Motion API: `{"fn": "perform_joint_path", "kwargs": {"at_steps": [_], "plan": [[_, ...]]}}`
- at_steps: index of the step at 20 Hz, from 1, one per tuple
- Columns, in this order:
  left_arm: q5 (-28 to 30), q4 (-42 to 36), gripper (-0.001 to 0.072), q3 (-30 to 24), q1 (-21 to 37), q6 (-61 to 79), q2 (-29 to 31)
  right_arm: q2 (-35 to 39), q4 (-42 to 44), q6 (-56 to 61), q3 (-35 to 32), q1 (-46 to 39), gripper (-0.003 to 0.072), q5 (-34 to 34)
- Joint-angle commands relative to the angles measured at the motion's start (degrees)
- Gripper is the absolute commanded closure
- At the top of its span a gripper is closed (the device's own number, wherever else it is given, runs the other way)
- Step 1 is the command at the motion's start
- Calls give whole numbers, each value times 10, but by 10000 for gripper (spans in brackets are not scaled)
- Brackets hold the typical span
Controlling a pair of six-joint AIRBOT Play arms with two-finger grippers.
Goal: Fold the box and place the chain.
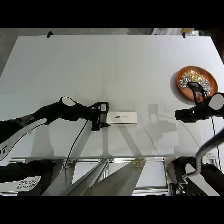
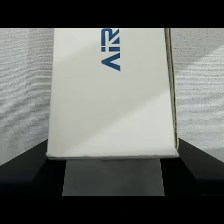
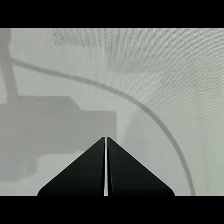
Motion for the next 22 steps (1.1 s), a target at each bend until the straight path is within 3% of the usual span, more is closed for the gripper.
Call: {"fn": "perform_joint_path", "kwargs": {"at_steps": [1,15,18,22], "plan": [[-1,0,700,0,0,0,1,0,-6,3,0,0,663,5],[19,-25,702,0,2,-22,7,0,-6,3,0,0,663,5],[24,12,706,0,2,-90,54,0,-6,3,0,0,663,5],[68,116,703,0,22,-261,179,0,-6,3,0,0,663,5]]}}
